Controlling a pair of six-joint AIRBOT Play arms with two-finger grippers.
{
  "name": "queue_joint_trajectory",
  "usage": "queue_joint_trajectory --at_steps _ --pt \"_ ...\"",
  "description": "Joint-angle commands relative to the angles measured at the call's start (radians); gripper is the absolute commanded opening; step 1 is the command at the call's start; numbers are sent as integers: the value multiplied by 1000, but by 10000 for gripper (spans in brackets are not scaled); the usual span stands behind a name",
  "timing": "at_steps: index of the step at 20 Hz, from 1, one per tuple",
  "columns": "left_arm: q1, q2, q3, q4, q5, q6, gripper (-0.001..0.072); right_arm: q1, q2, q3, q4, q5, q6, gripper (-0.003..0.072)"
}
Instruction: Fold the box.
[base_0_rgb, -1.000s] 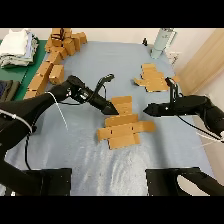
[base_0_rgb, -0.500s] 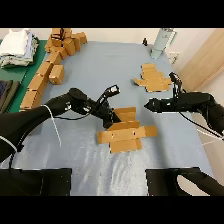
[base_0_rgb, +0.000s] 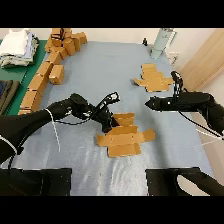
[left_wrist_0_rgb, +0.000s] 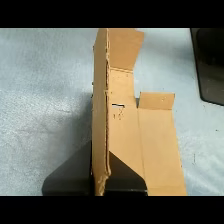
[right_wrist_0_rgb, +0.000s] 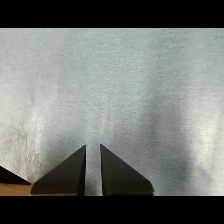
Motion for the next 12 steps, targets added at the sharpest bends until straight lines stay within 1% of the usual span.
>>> queue_joint_trajectory --at_steps 1,4,9,12 --pt "-5 -2 -2 6 -11 -3 10 1 0 0 1 6 0 145" --pt "-19 -2 -2 8 -55 -11 10 1 0 0 1 6 0 145" --pt "-35 -1 -2 29 -57 -50 10 1 0 0 1 6 0 145" --pt "-27 21 22 44 3 -37 10 1 0 0 0 6 0 145"
